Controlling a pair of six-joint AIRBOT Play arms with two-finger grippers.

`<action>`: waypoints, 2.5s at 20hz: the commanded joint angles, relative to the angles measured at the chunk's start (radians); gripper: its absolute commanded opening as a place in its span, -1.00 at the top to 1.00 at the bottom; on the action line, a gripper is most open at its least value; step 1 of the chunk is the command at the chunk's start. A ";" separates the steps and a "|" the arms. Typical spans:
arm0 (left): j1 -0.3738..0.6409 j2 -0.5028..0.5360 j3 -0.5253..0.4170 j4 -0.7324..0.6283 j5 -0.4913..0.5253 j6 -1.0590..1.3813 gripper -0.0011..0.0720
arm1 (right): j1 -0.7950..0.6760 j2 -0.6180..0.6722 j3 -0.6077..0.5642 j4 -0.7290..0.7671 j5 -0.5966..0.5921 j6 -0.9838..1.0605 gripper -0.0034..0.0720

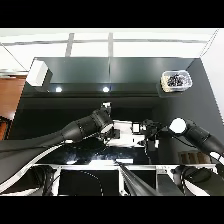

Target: Fold the box and place the chain.

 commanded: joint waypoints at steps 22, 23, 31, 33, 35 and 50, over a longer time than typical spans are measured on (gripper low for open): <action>0.001 -0.001 0.000 0.000 0.003 0.008 0.90 | 0.063 -0.015 -0.001 0.168 -0.049 0.134 0.81; 0.001 -0.001 0.000 0.000 0.003 0.008 0.90 | 0.063 -0.015 -0.001 0.170 -0.048 0.135 0.23; 0.001 -0.001 0.000 0.001 0.005 0.008 0.90 | -0.030 0.045 0.068 -0.040 0.142 0.465 0.89; 0.001 -0.001 0.000 0.000 0.005 0.008 0.90 | -0.154 0.093 0.131 -0.101 0.326 0.650 0.89; 0.001 -0.001 0.000 0.001 0.005 0.008 0.90 | -0.335 0.113 0.138 -0.103 0.420 0.779 0.89; 0.001 -0.001 0.000 0.000 0.005 0.008 0.90 | -0.574 -0.058 -0.057 -0.071 0.396 1.297 0.89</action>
